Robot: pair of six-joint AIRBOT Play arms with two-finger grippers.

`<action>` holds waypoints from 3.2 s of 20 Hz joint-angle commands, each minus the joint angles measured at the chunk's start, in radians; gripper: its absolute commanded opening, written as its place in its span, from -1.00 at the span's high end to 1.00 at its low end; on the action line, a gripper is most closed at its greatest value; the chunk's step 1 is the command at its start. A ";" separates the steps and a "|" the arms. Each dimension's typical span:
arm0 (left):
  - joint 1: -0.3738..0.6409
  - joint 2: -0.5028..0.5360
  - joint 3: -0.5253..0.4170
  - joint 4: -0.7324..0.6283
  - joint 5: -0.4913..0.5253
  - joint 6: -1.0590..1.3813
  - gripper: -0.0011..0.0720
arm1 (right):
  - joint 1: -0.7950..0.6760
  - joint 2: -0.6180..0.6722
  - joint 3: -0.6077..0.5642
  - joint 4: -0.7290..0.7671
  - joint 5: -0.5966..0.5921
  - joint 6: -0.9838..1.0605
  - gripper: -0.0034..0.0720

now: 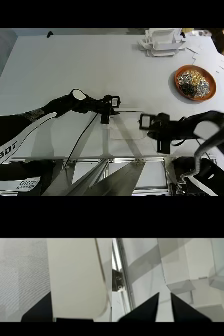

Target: Fold the box and place the chain.

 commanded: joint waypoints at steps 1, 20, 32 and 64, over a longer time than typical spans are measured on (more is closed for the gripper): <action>-0.001 -0.001 -0.001 0.000 -0.004 0.000 0.94 | 0.084 0.001 -0.142 -0.058 -0.194 -0.075 -0.92; -0.001 -0.001 -0.001 0.000 -0.004 0.000 0.94 | -0.001 -0.035 -0.208 -0.099 -0.485 -0.132 -0.96; -0.001 -0.001 -0.001 0.000 -0.004 0.000 0.94 | -0.143 -0.096 -0.155 0.182 -0.445 -0.385 -0.96; -0.001 -0.001 -0.001 0.000 -0.003 0.000 0.94 | -0.291 -0.162 -0.119 0.288 -0.430 -0.520 -0.95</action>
